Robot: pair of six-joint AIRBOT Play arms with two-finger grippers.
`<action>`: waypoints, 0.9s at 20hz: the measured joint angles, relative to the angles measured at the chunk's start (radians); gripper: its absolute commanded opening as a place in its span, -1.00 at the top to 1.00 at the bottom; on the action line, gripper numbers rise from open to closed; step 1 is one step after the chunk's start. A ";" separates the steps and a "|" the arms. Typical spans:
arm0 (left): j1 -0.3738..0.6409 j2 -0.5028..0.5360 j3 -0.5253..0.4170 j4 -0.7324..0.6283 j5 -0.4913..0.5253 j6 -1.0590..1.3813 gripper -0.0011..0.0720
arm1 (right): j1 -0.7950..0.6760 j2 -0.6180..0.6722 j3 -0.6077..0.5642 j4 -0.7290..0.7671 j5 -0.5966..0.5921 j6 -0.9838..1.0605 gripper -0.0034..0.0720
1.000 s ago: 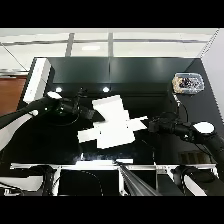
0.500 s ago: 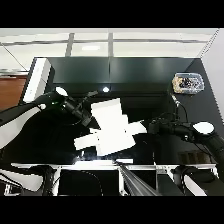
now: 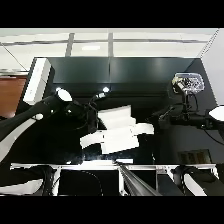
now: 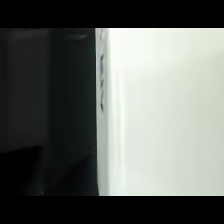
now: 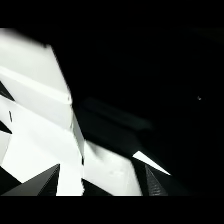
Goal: Fold the box and place the chain.
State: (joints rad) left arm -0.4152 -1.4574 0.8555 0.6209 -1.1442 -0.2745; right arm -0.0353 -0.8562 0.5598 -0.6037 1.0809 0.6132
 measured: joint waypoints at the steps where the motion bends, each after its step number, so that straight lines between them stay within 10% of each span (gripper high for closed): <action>1: -0.019 0.015 -0.017 0.002 0.047 0.037 0.90 | -0.004 0.000 0.013 -0.014 0.001 0.000 -0.72; 18: -0.071 0.032 -0.068 0.077 0.243 0.288 0.90 | 0.272 -0.002 -0.097 -0.142 -0.185 -0.142 -0.72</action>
State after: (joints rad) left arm -0.4862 -1.4258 0.7872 0.6975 -0.9012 0.0139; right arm 0.2363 -0.8581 0.4625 -0.7456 0.8955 0.4709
